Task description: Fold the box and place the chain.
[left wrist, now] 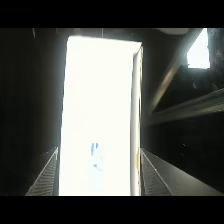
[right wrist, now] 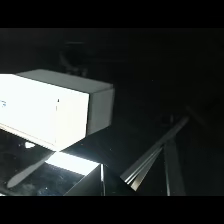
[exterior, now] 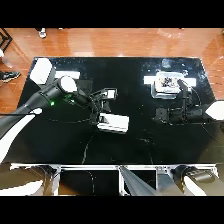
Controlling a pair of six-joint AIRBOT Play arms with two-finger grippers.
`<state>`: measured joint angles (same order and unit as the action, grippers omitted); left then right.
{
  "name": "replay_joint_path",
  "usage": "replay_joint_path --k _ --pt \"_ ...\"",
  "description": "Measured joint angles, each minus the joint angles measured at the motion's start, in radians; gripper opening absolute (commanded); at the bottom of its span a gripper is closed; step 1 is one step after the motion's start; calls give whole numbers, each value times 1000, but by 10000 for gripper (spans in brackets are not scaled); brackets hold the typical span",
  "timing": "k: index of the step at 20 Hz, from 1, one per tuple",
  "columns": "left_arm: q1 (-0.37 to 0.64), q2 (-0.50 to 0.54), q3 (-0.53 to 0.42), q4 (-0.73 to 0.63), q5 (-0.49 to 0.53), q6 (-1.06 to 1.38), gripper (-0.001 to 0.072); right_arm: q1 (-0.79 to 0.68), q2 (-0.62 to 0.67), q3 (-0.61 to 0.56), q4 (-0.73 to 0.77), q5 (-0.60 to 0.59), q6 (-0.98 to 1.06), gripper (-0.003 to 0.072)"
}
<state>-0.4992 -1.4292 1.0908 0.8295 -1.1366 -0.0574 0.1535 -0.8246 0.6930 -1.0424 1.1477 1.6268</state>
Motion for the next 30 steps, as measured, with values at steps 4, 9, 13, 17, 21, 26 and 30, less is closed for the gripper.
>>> replay_joint_path --k 4,9,13,17,21,26,30 --pt "-35 -22 3 -9 8 95 631 -1 0 0 -10 -23 0 24" --pt "-60 -42 3 24 69 58 632 -1 0 0 -16 -51 0 24" --pt "-65 -47 3 30 95 29 631 -1 0 0 -17 -58 0 24" --pt "-66 -48 3 32 100 -12 632 -1 0 0 -18 -60 0 24" --pt "-68 -53 3 34 100 -34 631 -1 0 0 -18 -60 0 24" --pt "-72 -58 3 29 101 -42 632 -1 0 0 -18 -61 1 24" --pt "-73 -59 3 27 82 -48 632 -1 0 0 -18 -61 1 24"
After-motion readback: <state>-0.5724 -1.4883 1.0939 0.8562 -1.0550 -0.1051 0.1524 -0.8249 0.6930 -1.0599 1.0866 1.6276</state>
